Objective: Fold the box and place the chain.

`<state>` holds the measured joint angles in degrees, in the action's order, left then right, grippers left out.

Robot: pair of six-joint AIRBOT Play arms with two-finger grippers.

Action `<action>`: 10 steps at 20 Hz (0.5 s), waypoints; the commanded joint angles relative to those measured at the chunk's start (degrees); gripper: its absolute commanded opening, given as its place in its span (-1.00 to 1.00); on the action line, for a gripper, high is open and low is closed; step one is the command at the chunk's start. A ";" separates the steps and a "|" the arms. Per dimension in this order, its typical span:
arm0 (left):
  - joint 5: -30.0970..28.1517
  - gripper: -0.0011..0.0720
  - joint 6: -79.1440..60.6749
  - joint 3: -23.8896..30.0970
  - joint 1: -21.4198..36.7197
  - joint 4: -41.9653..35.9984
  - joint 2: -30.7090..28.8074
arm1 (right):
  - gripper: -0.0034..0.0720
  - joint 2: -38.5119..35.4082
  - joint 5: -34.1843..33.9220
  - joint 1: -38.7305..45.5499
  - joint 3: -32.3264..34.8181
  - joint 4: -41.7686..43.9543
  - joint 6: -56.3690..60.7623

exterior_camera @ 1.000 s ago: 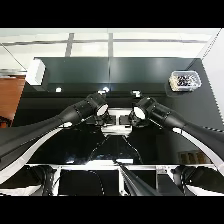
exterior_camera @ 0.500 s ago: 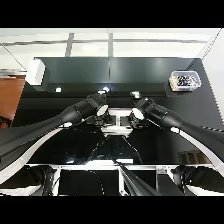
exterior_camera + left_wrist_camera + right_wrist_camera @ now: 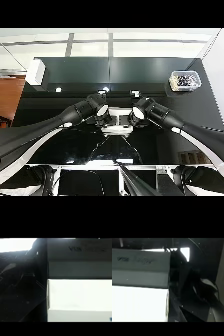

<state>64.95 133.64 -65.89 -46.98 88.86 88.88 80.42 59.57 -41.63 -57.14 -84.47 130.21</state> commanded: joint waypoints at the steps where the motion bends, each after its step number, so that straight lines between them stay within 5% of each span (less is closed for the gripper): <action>1: 0.09 -0.90 -0.13 0.00 0.07 0.02 0.00 | 0.25 -3.28 2.38 0.02 -1.31 -1.44 -3.61; 5: 0.13 -0.89 -0.13 0.00 0.07 0.02 0.00 | 0.25 -15.13 7.85 1.42 -1.36 -4.81 -9.14; 10: 0.11 -0.89 -0.13 0.00 0.07 0.02 0.00 | 0.25 -24.79 7.26 8.15 1.36 -42.25 -9.11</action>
<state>65.06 133.53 -65.89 -46.92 88.86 88.88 59.96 67.59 -37.23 -57.41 -105.01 121.89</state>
